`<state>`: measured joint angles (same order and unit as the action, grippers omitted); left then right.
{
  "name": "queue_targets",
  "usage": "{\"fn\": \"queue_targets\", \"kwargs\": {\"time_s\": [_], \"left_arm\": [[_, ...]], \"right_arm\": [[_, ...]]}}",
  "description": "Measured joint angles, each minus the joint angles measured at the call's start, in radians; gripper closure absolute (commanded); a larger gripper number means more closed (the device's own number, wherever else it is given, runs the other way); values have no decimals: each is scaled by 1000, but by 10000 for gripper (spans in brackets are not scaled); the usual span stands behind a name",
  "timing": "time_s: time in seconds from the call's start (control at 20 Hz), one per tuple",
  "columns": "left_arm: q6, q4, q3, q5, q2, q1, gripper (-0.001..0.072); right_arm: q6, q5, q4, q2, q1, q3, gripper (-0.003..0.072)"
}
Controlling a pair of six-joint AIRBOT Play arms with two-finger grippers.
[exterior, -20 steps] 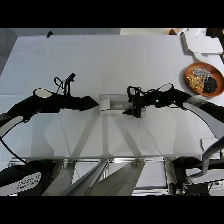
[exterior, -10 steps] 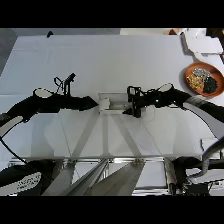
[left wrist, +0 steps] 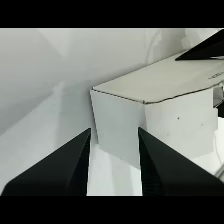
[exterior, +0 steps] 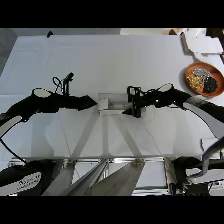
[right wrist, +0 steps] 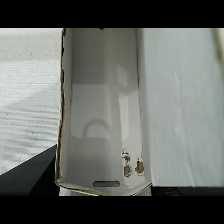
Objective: Fold the box and place the chain.
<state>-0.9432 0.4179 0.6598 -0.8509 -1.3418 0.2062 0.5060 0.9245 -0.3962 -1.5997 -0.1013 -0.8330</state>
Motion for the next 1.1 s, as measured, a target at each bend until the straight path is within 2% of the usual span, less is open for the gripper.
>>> {"fn": "queue_targets", "kwargs": {"time_s": [0.6,0.85,1.1], "left_arm": [[0,-37,0,-49,0,23,374],[0,-44,0,-14,0,59,375],[0,-44,0,68,0,109,375]], "right_arm": [[0,0,0,0,0,0,220],[1,0,0,0,0,0,220],[0,-3,-1,0,0,0,220]]}}
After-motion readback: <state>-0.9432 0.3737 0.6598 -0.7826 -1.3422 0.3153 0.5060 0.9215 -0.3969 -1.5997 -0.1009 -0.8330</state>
